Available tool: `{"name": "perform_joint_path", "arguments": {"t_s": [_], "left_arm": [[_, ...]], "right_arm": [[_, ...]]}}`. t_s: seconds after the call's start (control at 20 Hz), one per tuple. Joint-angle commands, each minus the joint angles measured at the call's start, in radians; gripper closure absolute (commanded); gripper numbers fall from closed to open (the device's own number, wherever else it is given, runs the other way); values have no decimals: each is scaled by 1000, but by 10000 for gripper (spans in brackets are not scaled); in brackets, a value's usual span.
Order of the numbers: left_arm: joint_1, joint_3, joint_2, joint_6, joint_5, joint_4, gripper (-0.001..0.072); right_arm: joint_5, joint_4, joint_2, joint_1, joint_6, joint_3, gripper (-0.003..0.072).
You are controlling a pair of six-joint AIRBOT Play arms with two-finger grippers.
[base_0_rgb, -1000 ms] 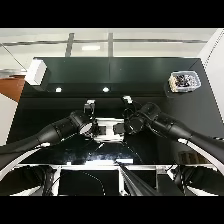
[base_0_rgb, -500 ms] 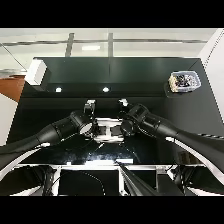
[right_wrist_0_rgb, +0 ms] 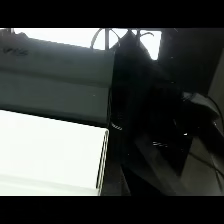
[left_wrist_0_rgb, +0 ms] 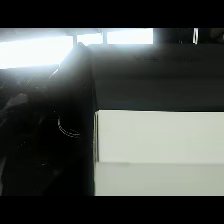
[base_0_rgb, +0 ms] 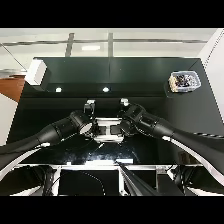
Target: Fold the box and place the chain.
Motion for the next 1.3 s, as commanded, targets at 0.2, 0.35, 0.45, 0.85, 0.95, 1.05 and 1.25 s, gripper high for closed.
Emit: {"name": "perform_joint_path", "arguments": {"t_s": [0.2,0.35,0.45,0.85,0.95,1.05,1.25], "left_arm": [[0,0,-1,2,0,0,679],[0,0,-1,2,0,0,680],[0,0,-1,2,0,0,679],[0,0,-1,2,2,0,679],[0,0,-1,2,2,0,679],[0,0,-1,2,2,0,679],[0,0,-1,2,2,0,679]], "right_arm": [[35,-6,-14,1,64,1,487],[35,-2,-28,1,64,1,487],[35,2,-34,1,64,1,488],[39,18,-35,1,61,2,595],[38,21,-35,1,60,2,663],[35,34,-35,1,60,2,659],[27,47,-34,1,45,2,654]]}}
